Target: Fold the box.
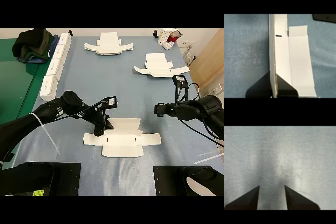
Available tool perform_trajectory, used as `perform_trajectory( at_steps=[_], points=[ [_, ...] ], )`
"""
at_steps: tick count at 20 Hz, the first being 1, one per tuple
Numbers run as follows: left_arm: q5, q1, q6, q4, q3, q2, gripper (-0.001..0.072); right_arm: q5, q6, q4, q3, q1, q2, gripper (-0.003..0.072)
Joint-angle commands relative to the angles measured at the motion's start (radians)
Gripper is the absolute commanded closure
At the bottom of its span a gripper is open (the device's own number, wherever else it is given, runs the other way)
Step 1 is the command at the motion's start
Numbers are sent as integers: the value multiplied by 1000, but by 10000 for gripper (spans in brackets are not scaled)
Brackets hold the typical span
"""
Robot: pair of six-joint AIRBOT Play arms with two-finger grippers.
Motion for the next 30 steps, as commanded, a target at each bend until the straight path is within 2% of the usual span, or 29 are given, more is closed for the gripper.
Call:
perform_trajectory(
  at_steps=[1,8,9,11,14,22,30],
  points=[
    [3,3,0,-6,4,-24,698,1,0,2,1,0,-1,197],
    [-11,3,-53,-18,-2,-24,698,0,0,23,1,0,0,199],
    [-16,3,-52,-18,-2,-24,698,-1,0,24,1,0,0,208],
    [-29,3,-53,-18,-2,-24,698,-6,0,38,1,0,0,282],
    [-57,3,-60,-18,-3,-24,698,-28,-1,78,1,0,0,282],
    [-53,3,-79,-17,-3,-24,697,-123,-4,143,1,3,0,282],
    [-56,3,-79,-16,-3,-60,698,-150,-5,174,1,3,0,281]
  ],
)
